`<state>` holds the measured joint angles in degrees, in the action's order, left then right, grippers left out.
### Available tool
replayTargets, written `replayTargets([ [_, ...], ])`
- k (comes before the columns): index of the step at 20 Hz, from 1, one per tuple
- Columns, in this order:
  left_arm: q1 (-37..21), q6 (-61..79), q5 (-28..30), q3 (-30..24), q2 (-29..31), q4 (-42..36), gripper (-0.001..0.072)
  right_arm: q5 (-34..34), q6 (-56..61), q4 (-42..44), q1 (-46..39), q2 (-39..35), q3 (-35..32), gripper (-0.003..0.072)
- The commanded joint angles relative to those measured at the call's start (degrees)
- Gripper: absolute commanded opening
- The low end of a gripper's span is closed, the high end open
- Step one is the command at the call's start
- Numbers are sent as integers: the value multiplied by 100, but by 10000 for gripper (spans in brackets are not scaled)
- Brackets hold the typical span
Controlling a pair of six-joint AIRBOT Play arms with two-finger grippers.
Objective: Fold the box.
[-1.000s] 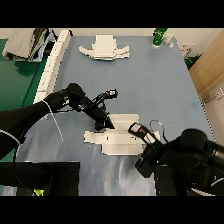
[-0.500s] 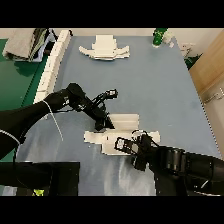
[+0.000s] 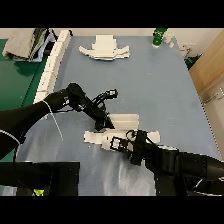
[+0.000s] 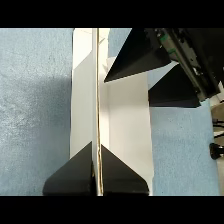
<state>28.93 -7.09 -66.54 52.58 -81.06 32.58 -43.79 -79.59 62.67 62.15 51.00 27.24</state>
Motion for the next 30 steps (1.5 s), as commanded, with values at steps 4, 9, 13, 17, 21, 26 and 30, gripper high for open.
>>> replayTargets([
  [4,2,2,2,-2,-2,0,11,-966,1121,-269,0,-321,339,720],
  [9,2,2,2,-2,-2,0,11,-1222,1152,-367,-175,-535,317,720],
  [13,2,0,2,-2,-2,0,11,-811,-256,564,-1001,-535,315,720],
  [17,2,2,0,-2,-2,0,11,-221,-3536,2935,-2575,-527,313,720],
  [21,2,2,2,-2,-2,0,11,-522,-6752,5219,-3978,-398,275,720],
  [26,2,2,2,-2,-2,0,11,-872,-8303,6190,-4717,251,280,720],
  [30,2,0,2,-2,-2,0,11,-1032,-8295,5888,-4715,264,282,720],
])
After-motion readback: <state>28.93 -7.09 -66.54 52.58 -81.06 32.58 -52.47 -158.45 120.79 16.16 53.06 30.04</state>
